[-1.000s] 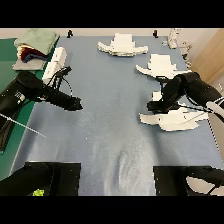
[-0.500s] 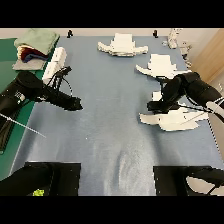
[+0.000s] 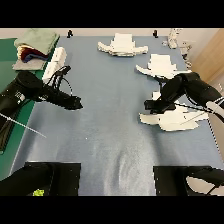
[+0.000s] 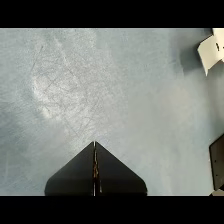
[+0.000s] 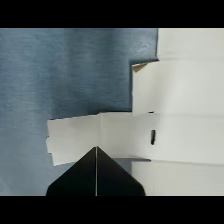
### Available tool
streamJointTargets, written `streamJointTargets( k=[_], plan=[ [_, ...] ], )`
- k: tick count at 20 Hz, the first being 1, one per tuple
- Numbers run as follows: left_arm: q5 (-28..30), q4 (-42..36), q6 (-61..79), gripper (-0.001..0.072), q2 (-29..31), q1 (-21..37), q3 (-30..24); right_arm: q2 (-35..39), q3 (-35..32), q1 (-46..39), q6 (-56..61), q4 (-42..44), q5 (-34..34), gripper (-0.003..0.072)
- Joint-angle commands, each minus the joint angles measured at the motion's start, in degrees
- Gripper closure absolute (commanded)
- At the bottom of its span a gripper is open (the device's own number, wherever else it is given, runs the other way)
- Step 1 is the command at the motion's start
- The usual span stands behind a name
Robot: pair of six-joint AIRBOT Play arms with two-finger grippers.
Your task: Fold the box.
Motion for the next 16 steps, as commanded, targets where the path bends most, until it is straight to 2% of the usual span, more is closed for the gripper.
streamJointTargets(
  k=[1,2,4,6,7,8,9,12,16],
  plan=[
    [0.44,-0.81,-0.02,0.0697,0.02,0.00,-0.02,-0.04,3.72,-1.27,4.50,-0.24,0.33,0.0681],
    [0.52,-1.14,0.00,0.0697,0.00,0.00,-0.02,-0.04,7.08,-3.17,4.81,-4.11,-2.54,0.0678],
    [0.46,-2.45,0.00,0.0697,0.00,0.00,-0.02,-0.04,14.16,-9.70,5.27,-13.25,-9.42,0.0439],
    [0.57,-4.83,0.00,0.0697,0.00,0.00,-0.02,-0.13,17.59,-18.99,4.81,-20.20,-12.55,0.0439],
    [1.36,-6.21,0.00,0.0697,0.00,0.00,-0.02,-0.50,17.64,-24.63,2.47,-20.74,-12.57,0.0402],
    [2.58,-7.52,0.00,0.0697,0.00,0.00,-0.02,-1.46,17.62,-29.94,-0.42,-20.11,-12.57,0.0270],
    [3.56,-8.96,0.00,0.0697,0.00,0.00,-0.02,-2.84,17.64,-35.39,-3.58,-18.75,-12.59,0.0247],
    [3.61,-11.28,0.00,0.0697,0.00,0.00,-0.02,-8.46,17.99,-48.98,-14.53,-10.64,-12.24,0.0247],
    [3.37,-11.54,0.00,0.0697,0.00,0.00,-0.02,-18.67,22.05,-60.89,-29.03,7.10,-18.95,0.0247]
  ],
)
